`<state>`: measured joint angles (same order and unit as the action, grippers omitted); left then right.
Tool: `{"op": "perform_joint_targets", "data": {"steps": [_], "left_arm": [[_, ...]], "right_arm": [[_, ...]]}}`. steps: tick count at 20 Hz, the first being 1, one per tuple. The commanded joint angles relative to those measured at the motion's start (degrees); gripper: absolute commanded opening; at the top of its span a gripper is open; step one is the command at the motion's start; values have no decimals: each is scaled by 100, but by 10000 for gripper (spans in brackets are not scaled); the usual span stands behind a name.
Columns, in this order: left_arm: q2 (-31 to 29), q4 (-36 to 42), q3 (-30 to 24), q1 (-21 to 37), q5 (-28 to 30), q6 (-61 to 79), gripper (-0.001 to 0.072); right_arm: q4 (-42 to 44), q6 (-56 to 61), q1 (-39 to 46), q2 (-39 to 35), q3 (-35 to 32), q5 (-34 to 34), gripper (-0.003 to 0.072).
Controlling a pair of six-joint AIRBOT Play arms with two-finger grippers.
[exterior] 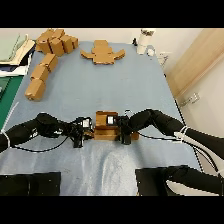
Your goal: Fold the box.
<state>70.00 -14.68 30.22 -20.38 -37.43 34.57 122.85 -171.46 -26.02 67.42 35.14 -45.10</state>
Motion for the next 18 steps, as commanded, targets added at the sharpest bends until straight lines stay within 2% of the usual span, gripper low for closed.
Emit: {"op": "perform_joint_targets", "data": {"steps": [1,5,6,7,8,11,18], "left_arm": [[37,48,22,-37,299,195,214],[37,-101,20,-35,286,184,216],[28,-101,20,-35,271,179,301],[24,-101,20,-28,232,162,461],[15,-103,20,-22,205,118,540],[-68,-367,13,94,20,28,539],[-232,-610,15,369,81,-92,538]], "right_arm": [[13,0,-4,2,2,0,519],[13,0,-4,2,2,0,519],[13,0,-4,2,2,-2,519],[13,0,-4,2,2,-2,519],[11,0,-4,2,2,0,519],[13,0,-4,2,2,0,519],[11,0,-4,2,2,0,519]]}}
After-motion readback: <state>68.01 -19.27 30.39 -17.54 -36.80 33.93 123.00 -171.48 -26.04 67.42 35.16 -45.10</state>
